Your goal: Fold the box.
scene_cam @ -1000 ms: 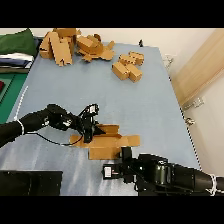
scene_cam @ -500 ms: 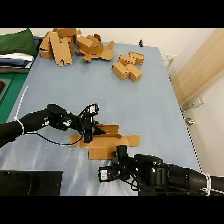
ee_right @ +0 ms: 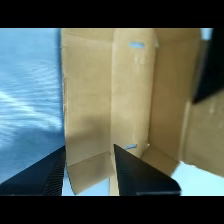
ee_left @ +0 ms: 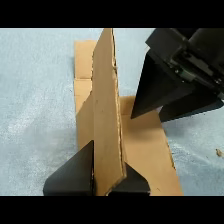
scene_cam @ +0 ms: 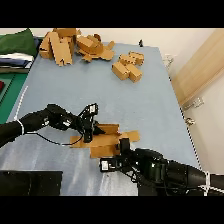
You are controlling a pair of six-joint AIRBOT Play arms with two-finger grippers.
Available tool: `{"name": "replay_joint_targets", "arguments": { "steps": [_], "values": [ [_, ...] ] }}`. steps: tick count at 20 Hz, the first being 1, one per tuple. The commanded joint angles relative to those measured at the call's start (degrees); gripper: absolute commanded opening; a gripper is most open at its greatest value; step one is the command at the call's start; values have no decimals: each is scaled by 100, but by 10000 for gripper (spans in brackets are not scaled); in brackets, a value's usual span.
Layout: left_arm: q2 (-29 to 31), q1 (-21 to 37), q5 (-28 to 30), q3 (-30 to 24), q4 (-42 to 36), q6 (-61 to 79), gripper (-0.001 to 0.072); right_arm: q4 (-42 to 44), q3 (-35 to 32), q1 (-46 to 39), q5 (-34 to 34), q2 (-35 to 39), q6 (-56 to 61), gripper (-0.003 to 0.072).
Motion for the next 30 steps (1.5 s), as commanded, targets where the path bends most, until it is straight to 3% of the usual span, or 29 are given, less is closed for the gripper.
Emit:
{"name": "replay_joint_targets", "arguments": {
  "steps": [1,14,22,30],
  "values": [
    [2,0,-15,-2,0,2,17,-101,153,-133,-55,7,4,449],
    [2,2,-15,-2,0,4,17,-44,356,-133,-87,7,356,449],
    [2,7,699,4,-44,-914,17,-48,356,-136,-83,7,415,449],
    [2,0,776,4,-37,-890,17,-201,553,-605,223,409,1163,494]
  ]
}}
